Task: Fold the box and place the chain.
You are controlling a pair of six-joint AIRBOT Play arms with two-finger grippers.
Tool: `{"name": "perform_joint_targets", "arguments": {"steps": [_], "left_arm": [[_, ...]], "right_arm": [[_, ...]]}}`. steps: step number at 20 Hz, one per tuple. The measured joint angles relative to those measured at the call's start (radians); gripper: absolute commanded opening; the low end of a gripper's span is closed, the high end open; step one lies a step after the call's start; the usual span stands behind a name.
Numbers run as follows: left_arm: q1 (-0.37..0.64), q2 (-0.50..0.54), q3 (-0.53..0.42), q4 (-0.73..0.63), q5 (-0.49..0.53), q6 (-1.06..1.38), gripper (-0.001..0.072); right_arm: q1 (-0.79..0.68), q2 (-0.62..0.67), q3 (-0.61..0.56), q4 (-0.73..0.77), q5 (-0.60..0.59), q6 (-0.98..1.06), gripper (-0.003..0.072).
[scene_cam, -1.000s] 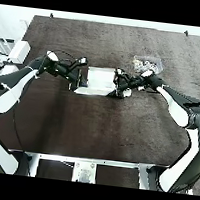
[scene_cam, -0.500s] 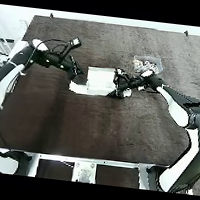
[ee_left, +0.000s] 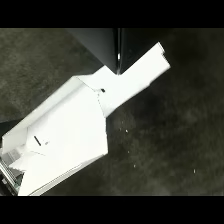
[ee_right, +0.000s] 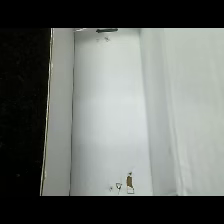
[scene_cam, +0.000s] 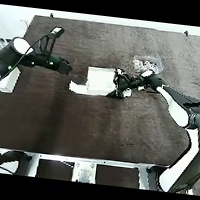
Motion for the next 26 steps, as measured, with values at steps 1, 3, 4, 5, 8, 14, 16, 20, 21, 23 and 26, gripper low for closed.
{"name": "perform_joint_targets", "arguments": {"steps": [1,3,4,5,8,14,16,20,21,23,26], "left_arm": [[0.014,0.006,-0.008,0.011,-0.016,-0.047,0.0016],[0.062,0.016,-0.018,-0.002,-0.049,-0.105,0.0016],[0.090,0.017,-0.023,-0.019,-0.071,-0.119,0.0016],[0.124,0.018,-0.030,-0.033,-0.097,-0.129,0.0016],[0.206,0.019,-0.076,-0.093,-0.154,-0.132,0.0016],[0.276,-0.011,-0.200,-0.231,-0.163,-0.051,0.0016],[0.283,-0.053,-0.216,-0.269,-0.169,-0.023,0.0016],[0.286,-0.141,-0.228,-0.335,-0.158,0.023,0.0015],[0.287,-0.163,-0.229,-0.348,-0.152,0.029,0.0016],[0.284,-0.199,-0.229,-0.372,-0.140,0.037,0.0016],[0.268,-0.244,-0.229,-0.401,-0.113,0.043,0.0016]], "right_arm": [[0.000,0.000,0.000,0.000,0.000,0.000,0.0592],[0.000,0.000,0.000,0.000,0.000,0.000,0.0592],[0.000,0.000,0.000,0.000,0.000,0.000,0.0592],[0.000,0.000,0.000,0.000,0.000,0.000,0.0592],[0.000,0.000,0.000,0.000,0.000,0.000,0.0592],[0.000,0.000,0.000,0.000,0.000,0.000,0.0592],[0.000,0.000,0.000,0.001,0.000,0.000,0.0592],[0.000,0.000,0.000,0.001,0.000,0.000,0.0592],[0.000,0.000,0.000,0.001,0.000,0.000,0.0592],[0.000,0.000,0.000,0.001,0.000,0.000,0.0592],[0.000,0.000,0.000,0.001,0.000,0.000,0.0592]]}}
